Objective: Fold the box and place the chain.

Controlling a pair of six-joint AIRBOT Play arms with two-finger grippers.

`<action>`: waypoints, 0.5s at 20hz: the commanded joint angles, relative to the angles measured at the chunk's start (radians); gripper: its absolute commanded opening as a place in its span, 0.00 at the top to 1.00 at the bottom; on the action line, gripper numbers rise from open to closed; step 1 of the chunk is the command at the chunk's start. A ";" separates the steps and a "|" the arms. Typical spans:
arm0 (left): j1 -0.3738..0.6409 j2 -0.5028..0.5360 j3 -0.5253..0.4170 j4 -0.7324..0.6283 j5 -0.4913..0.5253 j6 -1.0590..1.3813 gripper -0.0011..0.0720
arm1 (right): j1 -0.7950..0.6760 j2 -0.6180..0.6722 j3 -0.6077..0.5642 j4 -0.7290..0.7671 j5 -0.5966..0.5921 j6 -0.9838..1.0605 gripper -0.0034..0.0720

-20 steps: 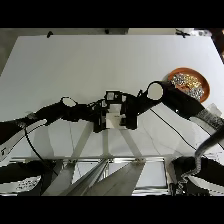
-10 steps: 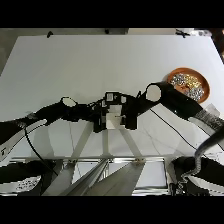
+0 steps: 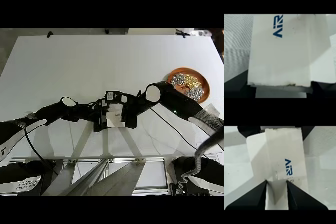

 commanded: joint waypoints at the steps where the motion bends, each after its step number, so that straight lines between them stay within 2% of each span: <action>1: 0.000 0.001 0.001 0.002 -0.003 0.001 0.97 | 0.000 0.011 0.000 -0.011 -0.012 0.009 0.66; 10: 0.000 0.001 0.001 0.002 -0.003 0.001 0.97 | 0.000 0.045 0.000 -0.050 -0.108 0.009 0.67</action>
